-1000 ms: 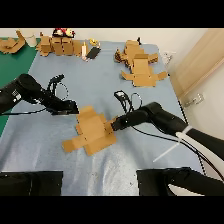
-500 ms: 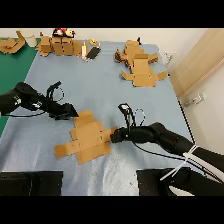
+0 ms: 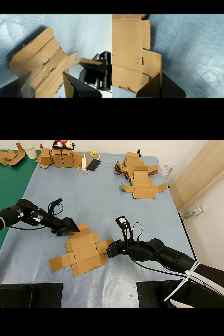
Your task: Fold the box.
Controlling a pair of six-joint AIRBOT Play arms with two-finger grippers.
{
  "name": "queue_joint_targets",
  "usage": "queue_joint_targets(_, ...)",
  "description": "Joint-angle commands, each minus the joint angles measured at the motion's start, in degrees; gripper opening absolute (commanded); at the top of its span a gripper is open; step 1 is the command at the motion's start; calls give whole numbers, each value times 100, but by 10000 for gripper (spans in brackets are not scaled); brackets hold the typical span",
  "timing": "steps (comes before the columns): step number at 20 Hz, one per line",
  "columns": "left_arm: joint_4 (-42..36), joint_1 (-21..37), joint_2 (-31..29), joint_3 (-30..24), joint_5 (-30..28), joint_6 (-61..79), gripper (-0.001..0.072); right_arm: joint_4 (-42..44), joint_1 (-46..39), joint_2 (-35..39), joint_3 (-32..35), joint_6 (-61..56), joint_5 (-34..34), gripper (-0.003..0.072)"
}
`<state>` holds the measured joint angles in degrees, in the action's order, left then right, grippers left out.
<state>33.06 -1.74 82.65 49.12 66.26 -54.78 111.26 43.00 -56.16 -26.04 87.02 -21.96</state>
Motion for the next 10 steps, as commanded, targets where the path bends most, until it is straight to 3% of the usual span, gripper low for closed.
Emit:
queue_joint_targets(1, 4, 304, -179, -2, 291, 31, 573, -96, 20, 11, 4, -26, 17, 1)
queue_joint_targets(6, 107, 717, -334, -7, 710, -11, 573, -157, 20, 11, 4, -28, 9, 1)
queue_joint_targets(10, 164, 682, -330, -348, 483, 4, 572, -155, 20, 17, 4, -28, 9, 1)
